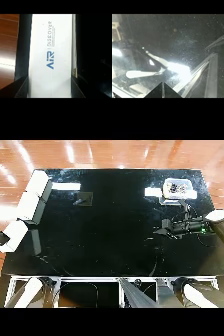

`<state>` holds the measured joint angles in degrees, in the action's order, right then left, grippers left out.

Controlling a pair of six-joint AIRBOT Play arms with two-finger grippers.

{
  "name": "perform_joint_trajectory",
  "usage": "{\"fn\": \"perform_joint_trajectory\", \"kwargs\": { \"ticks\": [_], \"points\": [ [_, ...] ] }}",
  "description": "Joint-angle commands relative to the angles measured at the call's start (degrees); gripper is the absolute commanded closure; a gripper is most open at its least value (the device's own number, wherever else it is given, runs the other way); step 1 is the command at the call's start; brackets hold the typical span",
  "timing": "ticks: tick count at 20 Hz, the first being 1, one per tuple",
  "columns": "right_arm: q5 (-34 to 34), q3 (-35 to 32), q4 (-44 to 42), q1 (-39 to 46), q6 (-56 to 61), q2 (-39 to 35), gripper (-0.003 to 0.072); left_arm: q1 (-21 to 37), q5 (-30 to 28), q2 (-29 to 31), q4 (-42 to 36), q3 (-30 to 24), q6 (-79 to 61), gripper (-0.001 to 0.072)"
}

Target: Fold the box and place the chain.

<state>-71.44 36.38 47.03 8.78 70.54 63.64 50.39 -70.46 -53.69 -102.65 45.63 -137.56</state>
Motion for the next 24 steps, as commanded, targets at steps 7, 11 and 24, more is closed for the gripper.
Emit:
{"fn": "perform_joint_trajectory", "kwargs": {
  "ticks": [7, 11, 24],
  "points": [
    [-0.46, 0.02, -0.07, 0.00, 1.92, -0.02, 0.0657, -0.92, 3.21, -4.35, 0.13, 0.02, -6.21, 0.0349],
    [-0.94, 0.02, -0.04, 0.00, 1.90, -0.02, 0.0657, -0.90, 3.96, -4.37, 4.24, 0.04, -4.76, 0.0093],
    [1.53, 15.72, 5.66, -5.70, 1.70, 0.04, 0.0657, -15.34, 8.59, -3.28, -19.98, 11.76, 11.89, 0.0108]
  ]
}}
